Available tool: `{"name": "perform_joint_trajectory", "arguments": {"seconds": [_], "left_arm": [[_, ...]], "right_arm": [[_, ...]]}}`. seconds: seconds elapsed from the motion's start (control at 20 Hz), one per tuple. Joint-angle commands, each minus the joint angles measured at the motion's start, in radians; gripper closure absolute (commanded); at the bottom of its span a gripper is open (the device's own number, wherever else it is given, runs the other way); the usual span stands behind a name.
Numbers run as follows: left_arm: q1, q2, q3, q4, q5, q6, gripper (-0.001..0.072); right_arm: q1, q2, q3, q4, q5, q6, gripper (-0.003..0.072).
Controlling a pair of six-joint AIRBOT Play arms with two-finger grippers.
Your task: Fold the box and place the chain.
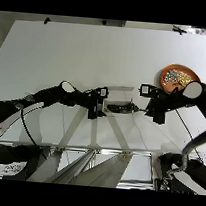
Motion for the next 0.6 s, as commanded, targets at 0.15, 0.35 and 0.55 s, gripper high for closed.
{"name": "perform_joint_trajectory", "arguments": {"seconds": [0.15,0.35,0.55], "left_arm": [[0.0,0.001,0.0,0.0,0.0,0.0,0.0343],[0.0,0.001,0.0,0.0,0.0,0.0,0.0343],[0.0,0.001,0.0,0.0,0.0,0.0,0.0343]], "right_arm": [[-0.015,-0.167,-0.001,0.13,-0.225,-0.335,0.008],[-0.015,-0.223,-0.001,0.201,-0.224,-0.507,0.0081],[0.025,-0.271,-0.001,0.228,-0.234,-0.512,0.009]]}}
